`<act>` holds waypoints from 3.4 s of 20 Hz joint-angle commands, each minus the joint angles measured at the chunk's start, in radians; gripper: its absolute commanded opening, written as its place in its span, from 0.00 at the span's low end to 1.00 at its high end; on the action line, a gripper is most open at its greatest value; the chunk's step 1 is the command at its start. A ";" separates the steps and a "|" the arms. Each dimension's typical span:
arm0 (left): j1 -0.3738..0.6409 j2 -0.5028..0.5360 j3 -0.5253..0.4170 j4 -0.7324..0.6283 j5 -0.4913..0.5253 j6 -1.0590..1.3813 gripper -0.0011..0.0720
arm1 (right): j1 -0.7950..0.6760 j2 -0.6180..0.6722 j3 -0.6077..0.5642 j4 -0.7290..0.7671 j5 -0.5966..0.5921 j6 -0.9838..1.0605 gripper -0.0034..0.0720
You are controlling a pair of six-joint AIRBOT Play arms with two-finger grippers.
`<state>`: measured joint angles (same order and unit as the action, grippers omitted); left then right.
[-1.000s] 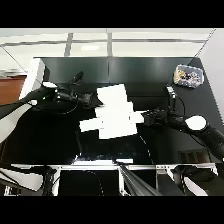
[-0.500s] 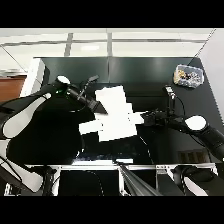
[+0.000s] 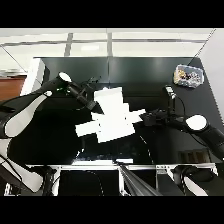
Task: Fold the box and place the chain.
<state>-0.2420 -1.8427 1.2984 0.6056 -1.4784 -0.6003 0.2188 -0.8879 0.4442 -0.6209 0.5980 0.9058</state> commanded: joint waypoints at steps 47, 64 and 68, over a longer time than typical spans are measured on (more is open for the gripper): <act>-0.238 0.329 -0.336 0.243 0.618 0.542 0.05 | 0.167 -0.065 0.006 -0.319 0.196 -0.777 0.98; -0.238 0.329 -0.336 0.243 0.615 0.542 0.05 | 0.283 -0.199 0.004 -0.174 0.044 -0.841 0.98; -0.238 0.329 -0.336 0.243 0.615 0.542 0.05 | 0.283 -0.203 0.005 -0.156 0.028 -0.844 0.98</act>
<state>-0.4812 -1.5131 0.9623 0.8486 -0.8639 -0.0589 0.4984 -1.0863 0.4484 -0.7918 0.6411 0.0669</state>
